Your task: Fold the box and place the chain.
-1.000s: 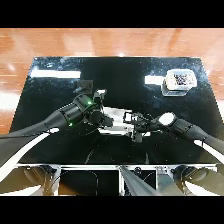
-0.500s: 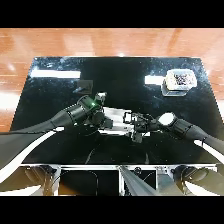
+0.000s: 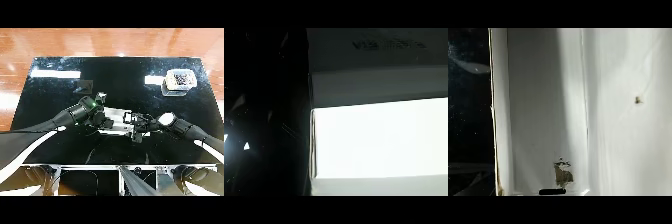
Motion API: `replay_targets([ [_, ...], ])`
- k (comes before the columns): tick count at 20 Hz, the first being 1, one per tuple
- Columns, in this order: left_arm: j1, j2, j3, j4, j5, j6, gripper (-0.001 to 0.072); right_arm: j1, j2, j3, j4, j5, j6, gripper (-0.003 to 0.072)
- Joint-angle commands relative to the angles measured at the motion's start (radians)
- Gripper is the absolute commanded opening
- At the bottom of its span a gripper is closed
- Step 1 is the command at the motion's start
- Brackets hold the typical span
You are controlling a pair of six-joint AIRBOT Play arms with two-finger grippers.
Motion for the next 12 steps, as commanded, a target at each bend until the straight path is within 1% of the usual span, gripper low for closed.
replay_targets([
  [1, 0.000, -0.003, 0.000, 0.002, -0.008, 0.000, 0.0259, 0.000, 0.000, 0.000, 0.000, 0.000, 0.000, 0.0546],
  [5, 0.000, -0.010, 0.000, 0.002, -0.007, 0.000, 0.0255, 0.000, 0.000, 0.000, 0.000, 0.000, 0.000, 0.0546],
  [6, 0.000, -0.010, 0.000, -0.002, -0.007, 0.000, 0.0243, 0.000, 0.000, 0.000, 0.000, 0.000, 0.000, 0.0545],
  [7, 0.000, -0.010, 0.000, -0.008, -0.008, 0.000, 0.0183, 0.000, 0.000, 0.000, 0.000, 0.000, 0.000, 0.0546],
  [8, -0.001, -0.010, 0.000, -0.013, -0.008, 0.000, 0.0093, 0.000, 0.000, 0.000, 0.000, 0.000, 0.000, 0.0546],
  [9, -0.001, -0.010, 0.000, -0.016, -0.008, 0.001, 0.0021, 0.000, 0.000, 0.000, 0.000, 0.000, 0.000, 0.0546],
  [12, -0.004, -0.010, 0.000, -0.018, -0.007, 0.002, 0.0021, 0.000, 0.000, 0.000, 0.000, 0.000, 0.000, 0.0546],
])
